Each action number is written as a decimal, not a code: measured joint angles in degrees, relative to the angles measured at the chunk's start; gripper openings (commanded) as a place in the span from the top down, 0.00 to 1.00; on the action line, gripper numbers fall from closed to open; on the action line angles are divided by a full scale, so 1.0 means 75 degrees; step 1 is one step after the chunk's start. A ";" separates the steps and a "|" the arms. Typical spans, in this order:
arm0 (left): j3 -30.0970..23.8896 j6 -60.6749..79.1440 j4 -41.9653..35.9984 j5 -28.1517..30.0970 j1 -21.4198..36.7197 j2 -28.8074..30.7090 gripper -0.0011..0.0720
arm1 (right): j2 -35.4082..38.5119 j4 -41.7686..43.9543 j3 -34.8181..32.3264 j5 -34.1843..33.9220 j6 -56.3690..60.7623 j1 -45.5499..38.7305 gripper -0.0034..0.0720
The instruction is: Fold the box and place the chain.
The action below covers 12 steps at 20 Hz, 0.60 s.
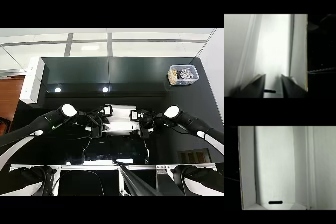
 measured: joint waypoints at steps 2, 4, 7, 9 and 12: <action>0.0017 -0.0137 0.0178 -0.0047 0.0029 0.0102 0.95 | 0.0000 0.0003 -0.0003 -0.0003 0.0000 0.0000 0.30; 0.0038 -0.0807 0.0653 -0.0198 0.0137 0.0402 0.95 | 0.0000 0.0003 -0.0003 -0.0003 0.0000 0.0000 0.30; 0.0055 -0.2827 0.1862 -0.0370 0.0510 0.1160 0.95 | 0.0000 0.0006 -0.0003 -0.0003 0.0000 0.0000 0.30; 0.0047 -0.4549 0.2943 -0.0632 0.0968 0.1679 0.95 | 0.0000 0.0006 -0.0003 -0.0003 0.0000 0.0000 0.30; -0.0015 -0.7303 0.4095 -0.1157 0.2028 0.2090 0.95 | 0.0000 0.0006 0.0000 -0.0003 0.0000 0.0000 0.30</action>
